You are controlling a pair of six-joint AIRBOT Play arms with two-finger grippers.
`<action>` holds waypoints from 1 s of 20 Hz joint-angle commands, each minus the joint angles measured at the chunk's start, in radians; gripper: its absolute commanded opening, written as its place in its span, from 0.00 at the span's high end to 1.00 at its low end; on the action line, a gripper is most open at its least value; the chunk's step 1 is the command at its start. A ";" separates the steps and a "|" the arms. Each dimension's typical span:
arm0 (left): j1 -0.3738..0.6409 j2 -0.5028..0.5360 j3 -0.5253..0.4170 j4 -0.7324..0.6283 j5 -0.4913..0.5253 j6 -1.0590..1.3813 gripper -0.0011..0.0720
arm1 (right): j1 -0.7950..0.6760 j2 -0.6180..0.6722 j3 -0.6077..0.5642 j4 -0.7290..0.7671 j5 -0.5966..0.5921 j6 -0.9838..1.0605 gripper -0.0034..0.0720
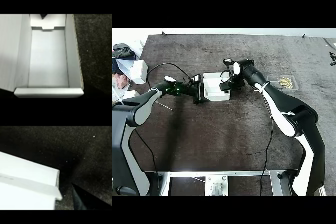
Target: Fold the box and place the chain.
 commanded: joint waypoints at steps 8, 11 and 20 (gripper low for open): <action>0.000 0.000 0.001 0.000 -0.009 0.000 0.57 | 0.010 -0.012 0.005 -0.023 0.007 0.119 0.33; 0.000 0.000 0.001 0.000 -0.008 0.000 0.57 | 0.011 -0.023 0.004 -0.035 0.026 0.138 0.36; 0.000 0.000 0.001 0.000 -0.009 0.000 0.57 | 0.042 -0.023 0.004 -0.088 -0.003 0.209 0.49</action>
